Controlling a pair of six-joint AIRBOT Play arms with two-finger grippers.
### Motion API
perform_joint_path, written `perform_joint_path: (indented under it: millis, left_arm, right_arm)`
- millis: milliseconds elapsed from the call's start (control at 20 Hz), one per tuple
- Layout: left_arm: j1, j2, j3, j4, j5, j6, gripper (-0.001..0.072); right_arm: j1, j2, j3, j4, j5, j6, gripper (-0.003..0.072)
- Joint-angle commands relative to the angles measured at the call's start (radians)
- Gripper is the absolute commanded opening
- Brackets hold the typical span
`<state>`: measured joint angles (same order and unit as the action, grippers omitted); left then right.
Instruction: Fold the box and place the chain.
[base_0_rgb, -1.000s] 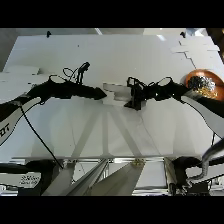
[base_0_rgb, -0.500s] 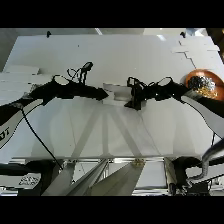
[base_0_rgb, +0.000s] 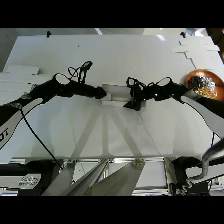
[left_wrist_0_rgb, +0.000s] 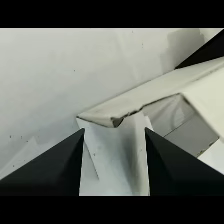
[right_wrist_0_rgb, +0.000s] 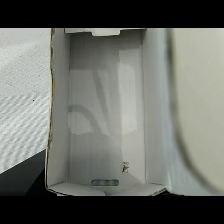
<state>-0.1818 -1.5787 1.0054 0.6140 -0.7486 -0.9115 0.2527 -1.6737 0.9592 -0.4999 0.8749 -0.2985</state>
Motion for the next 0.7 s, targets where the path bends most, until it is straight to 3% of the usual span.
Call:
perform_joint_path:
  millis: [0,100,550,650]
  left_arm:
    - [-0.037,-0.002,0.058,0.198,-0.004,-0.145,0.0380]
    - [-0.068,-0.003,0.080,0.328,-0.008,-0.232,0.0381]
    - [-0.090,-0.015,0.086,0.355,-0.014,-0.340,0.0332]
    - [-0.096,-0.015,0.086,0.422,-0.019,-0.427,0.0332]
  right_arm:
    - [0.000,0.000,0.001,0.000,-0.001,0.002,0.0459]
    - [0.000,0.000,0.001,0.000,-0.001,0.002,0.0459]
    - [0.000,0.000,0.001,0.000,0.000,0.002,0.0459]
    - [0.000,0.000,0.001,0.000,-0.001,0.002,0.0459]
